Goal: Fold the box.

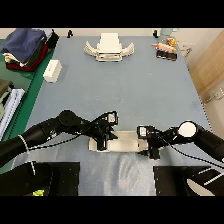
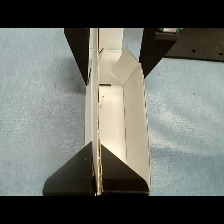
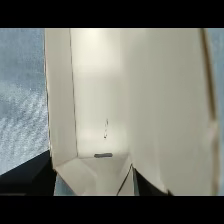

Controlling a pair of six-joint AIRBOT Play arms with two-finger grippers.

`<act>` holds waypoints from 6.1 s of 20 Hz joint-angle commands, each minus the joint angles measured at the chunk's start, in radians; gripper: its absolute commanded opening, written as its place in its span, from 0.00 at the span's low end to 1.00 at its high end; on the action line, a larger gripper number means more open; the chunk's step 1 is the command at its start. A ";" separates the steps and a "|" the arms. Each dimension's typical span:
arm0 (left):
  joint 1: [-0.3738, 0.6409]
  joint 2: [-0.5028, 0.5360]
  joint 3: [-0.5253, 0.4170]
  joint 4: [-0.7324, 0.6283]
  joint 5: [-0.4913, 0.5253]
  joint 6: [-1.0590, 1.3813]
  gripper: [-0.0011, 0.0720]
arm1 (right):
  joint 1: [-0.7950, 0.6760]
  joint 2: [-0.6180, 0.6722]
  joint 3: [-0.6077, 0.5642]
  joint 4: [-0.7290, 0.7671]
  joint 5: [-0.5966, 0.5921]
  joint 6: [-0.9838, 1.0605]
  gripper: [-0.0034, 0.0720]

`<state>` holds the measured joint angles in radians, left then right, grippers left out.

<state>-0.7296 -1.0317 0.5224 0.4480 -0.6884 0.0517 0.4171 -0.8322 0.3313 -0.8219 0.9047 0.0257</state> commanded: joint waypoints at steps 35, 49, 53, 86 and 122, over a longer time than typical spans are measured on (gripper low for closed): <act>0.000 0.000 0.000 0.000 0.000 0.000 0.03 | 0.002 -0.010 -0.084 0.109 -0.102 -0.062 0.71; 0.000 0.000 0.000 0.000 0.000 0.000 0.03 | 0.000 -0.018 -0.084 0.175 -0.128 -0.226 0.82; 0.000 0.000 0.000 0.000 0.000 0.000 0.03 | 0.001 -0.078 -0.084 0.176 -0.127 -0.226 0.78; 0.000 0.000 0.000 0.000 0.000 0.000 0.03 | 0.003 -0.045 -0.098 0.137 -0.121 -0.158 0.71; 0.002 0.002 0.002 -0.028 -0.011 -0.073 0.63 | 0.003 -0.045 -0.098 0.122 -0.137 -0.158 0.71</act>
<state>-0.7307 -1.0321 0.5224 0.4194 -0.7002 0.0311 0.4191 -0.8772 0.2329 -0.6991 0.7673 -0.1310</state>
